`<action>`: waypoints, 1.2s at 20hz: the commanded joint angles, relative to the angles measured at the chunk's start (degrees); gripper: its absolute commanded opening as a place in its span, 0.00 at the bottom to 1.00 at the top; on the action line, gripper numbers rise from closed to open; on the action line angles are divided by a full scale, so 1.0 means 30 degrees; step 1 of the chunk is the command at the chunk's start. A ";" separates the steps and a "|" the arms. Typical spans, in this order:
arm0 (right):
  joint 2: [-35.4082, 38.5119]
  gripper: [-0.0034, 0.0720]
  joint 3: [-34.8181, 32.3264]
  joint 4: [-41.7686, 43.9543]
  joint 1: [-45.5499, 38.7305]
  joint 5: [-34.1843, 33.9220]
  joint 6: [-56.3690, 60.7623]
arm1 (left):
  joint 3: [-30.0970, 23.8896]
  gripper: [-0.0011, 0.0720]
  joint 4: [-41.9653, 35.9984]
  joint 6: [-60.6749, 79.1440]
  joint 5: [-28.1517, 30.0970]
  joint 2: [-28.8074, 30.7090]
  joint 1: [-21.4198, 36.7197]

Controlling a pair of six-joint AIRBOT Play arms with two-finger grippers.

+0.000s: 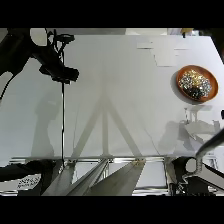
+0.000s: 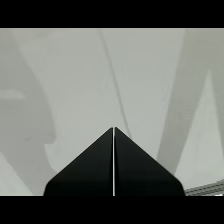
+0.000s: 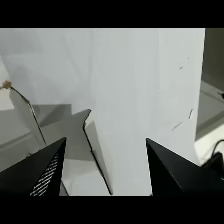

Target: Fold the box and place the chain.

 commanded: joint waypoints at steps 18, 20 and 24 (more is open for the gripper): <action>0.2805 0.07 -0.0306 0.8517 0.6783 0.3912 -0.1508 | -0.0007 0.03 0.0000 0.0007 0.0000 0.0015 0.0007; 0.4918 0.07 -0.1530 1.1657 0.7737 0.2608 -0.1501 | -0.0007 0.03 0.0000 0.0007 0.0000 0.0015 0.0007; 0.8837 0.07 -0.5195 1.5263 1.0571 0.0219 -0.1384 | -0.0007 0.03 0.0000 0.0007 0.0000 0.0015 0.0015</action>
